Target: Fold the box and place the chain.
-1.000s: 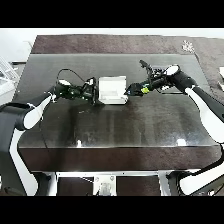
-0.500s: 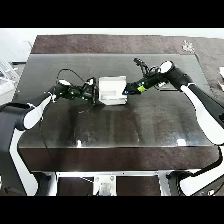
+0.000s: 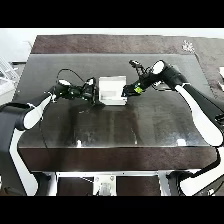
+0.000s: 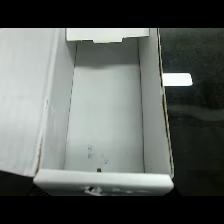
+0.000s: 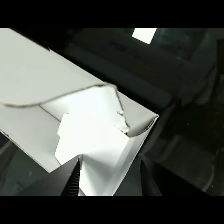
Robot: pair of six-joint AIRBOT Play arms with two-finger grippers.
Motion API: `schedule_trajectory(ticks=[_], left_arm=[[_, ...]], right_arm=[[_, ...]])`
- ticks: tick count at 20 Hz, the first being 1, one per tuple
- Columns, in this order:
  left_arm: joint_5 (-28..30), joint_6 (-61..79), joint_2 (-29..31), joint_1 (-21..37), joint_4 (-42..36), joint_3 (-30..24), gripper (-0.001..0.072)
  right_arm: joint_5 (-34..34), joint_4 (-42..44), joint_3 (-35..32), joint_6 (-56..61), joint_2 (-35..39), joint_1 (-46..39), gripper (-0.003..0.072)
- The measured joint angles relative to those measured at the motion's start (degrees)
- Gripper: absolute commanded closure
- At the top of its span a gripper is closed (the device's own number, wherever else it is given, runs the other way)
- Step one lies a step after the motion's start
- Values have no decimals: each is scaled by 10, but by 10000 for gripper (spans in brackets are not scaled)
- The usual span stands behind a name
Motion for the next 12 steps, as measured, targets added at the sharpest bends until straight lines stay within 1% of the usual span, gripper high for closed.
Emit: schedule_trajectory(ticks=[6,7,8,12], left_arm=[[0,0,0,0,0,0,179],[0,0,0,0,0,0,179],[0,0,0,0,0,0,179],[-1,0,0,0,0,0,179]], right_arm=[[0,-86,24,73,-15,34,251],[0,-97,25,84,-17,37,259],[0,-106,27,94,-19,41,284],[-1,-146,29,132,-23,55,283]])
